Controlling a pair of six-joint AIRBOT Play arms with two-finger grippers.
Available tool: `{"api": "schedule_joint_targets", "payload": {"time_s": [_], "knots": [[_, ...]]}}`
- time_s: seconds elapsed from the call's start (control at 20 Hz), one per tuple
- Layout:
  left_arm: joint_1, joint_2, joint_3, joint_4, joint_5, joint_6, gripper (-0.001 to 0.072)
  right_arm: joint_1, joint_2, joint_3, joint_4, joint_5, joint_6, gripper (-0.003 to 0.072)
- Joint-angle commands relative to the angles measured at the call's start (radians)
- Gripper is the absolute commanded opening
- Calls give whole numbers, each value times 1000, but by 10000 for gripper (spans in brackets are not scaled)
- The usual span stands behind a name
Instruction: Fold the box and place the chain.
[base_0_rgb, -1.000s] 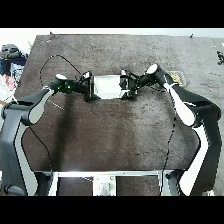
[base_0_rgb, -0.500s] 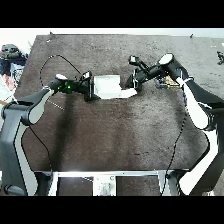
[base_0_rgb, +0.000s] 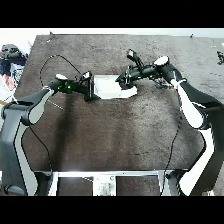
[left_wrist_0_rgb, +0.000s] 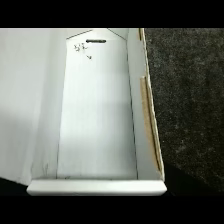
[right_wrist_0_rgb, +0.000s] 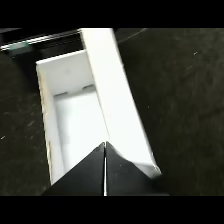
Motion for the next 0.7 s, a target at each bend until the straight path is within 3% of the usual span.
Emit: {"api": "schedule_joint_targets", "payload": {"time_s": [0.0,0.2,0.65], "knots": [[0,0,1,0,0,0,236,18,-24,0,18,-148,-43,12],[0,0,1,0,0,0,236,16,-61,0,-6,-205,-44,11],[0,0,1,0,0,0,236,16,-78,-1,-72,-175,-43,12]]}}
